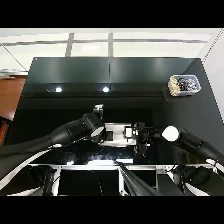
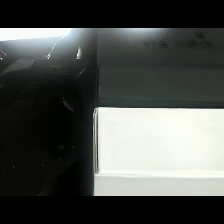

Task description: Fold the box and place the chain.

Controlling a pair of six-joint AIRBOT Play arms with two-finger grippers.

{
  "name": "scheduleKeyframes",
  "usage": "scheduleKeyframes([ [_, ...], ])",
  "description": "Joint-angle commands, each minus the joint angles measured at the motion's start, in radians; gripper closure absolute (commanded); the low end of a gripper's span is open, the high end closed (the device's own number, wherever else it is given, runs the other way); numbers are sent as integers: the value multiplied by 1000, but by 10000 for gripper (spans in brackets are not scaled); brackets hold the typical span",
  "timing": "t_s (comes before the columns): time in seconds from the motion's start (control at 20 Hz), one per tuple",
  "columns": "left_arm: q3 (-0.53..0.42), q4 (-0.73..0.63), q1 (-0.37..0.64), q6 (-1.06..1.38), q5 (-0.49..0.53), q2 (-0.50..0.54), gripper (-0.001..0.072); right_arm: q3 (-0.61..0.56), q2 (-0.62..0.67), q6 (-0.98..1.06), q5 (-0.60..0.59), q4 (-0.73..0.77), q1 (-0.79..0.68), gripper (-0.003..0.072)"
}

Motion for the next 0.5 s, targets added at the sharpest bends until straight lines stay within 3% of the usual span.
scheduleKeyframes([
  [0.0,0,21,2,0,7,0,679,42,10,71,76,-164,0,-34],
  [0.3,-27,20,25,11,13,0,679,42,10,72,85,-155,1,-32],
  [0.35,-26,19,25,11,15,0,679,42,10,71,85,-147,1,6],
  [0.4,-26,16,25,11,20,0,679,42,10,72,85,-135,1,144],
  [0.45,-26,15,25,11,21,0,679,42,9,72,83,-122,1,145],
])
